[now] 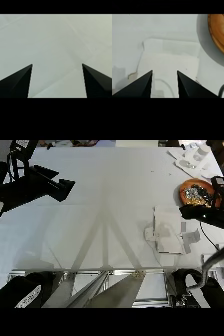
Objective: Fold the box and place the chain.
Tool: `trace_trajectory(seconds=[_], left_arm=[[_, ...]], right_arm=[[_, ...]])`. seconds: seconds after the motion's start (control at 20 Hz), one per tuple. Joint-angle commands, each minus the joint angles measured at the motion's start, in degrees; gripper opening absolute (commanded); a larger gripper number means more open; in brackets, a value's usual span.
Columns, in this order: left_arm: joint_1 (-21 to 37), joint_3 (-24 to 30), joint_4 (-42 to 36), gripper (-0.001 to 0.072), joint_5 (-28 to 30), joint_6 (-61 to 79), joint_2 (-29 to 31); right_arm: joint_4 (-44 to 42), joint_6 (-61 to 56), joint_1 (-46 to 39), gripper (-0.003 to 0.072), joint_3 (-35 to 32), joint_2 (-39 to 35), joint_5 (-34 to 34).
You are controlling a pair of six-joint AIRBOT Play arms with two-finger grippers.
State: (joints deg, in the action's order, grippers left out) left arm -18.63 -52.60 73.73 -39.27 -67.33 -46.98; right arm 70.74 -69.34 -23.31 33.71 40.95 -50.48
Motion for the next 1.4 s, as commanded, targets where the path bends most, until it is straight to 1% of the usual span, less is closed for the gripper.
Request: trace_trajectory(seconds=[0.0, 0.15, 0.25, 0.35, 0.45, 0.55, 0.75, 0.9, 1.1, 1.15, 1.2, 1.3, 1.35], left_arm=[[-0.02, -0.04, 0.02, 0.0695, 0.02, 0.02, 0.04], [-0.02, -0.02, 0.02, 0.0695, 0.02, 0.02, 0.04], [-0.02, -0.02, 0.02, 0.0695, 0.02, 0.02, 0.04], [-0.02, -0.02, 0.02, 0.0695, 0.00, 0.02, 0.04], [-0.02, -0.02, 0.02, 0.0695, 0.02, 0.02, 0.04], [-0.02, -0.04, 0.02, 0.0695, 0.00, 0.02, 0.04], [-0.02, -0.04, 0.02, 0.0695, 0.00, 0.02, 0.04], [-0.02, -0.04, 0.02, 0.0695, 0.00, 0.02, 0.04], [-0.02, -0.02, 0.02, 0.0695, 0.02, 0.02, 0.04], [-0.02, -0.04, 0.02, 0.0695, 0.00, 0.02, 0.04], [-0.02, -0.02, 0.02, 0.0695, 0.00, 0.02, 0.04], [-0.02, -0.04, 0.00, 0.0695, 0.02, 0.02, 0.04], [-0.02, -0.02, 0.02, 0.0695, 0.00, 0.02, 0.04]], right_arm=[[11.85, -7.41, -0.02, 0.0368, 2.12, 0.00, -7.78], [17.64, -8.94, -0.04, 0.0407, 6.88, 0.02, -11.89], [21.42, -10.21, -0.04, 0.0411, 9.44, 0.04, -15.72], [25.22, -10.21, -0.04, 0.0413, 10.14, 0.50, -21.66], [28.30, -9.70, -0.04, 0.0414, 10.14, 3.06, -29.27], [28.17, -8.59, -0.02, 0.0414, 10.14, 6.54, -33.44], [28.06, -8.83, -0.02, 0.0414, 10.14, 11.76, -34.18], [28.46, -9.77, -0.02, 0.0414, 10.14, 14.53, -32.87], [28.15, -9.79, -0.02, 0.0410, 10.14, 20.55, -30.64], [28.33, -9.77, -0.02, 0.0386, 10.14, 22.05, -30.10], [28.57, -9.77, -0.04, 0.0331, 10.14, 23.45, -29.11], [28.59, -9.79, -0.02, 0.0308, 10.14, 25.66, -27.52], [28.63, -9.77, -0.02, 0.0261, 10.14, 26.82, -27.45]])
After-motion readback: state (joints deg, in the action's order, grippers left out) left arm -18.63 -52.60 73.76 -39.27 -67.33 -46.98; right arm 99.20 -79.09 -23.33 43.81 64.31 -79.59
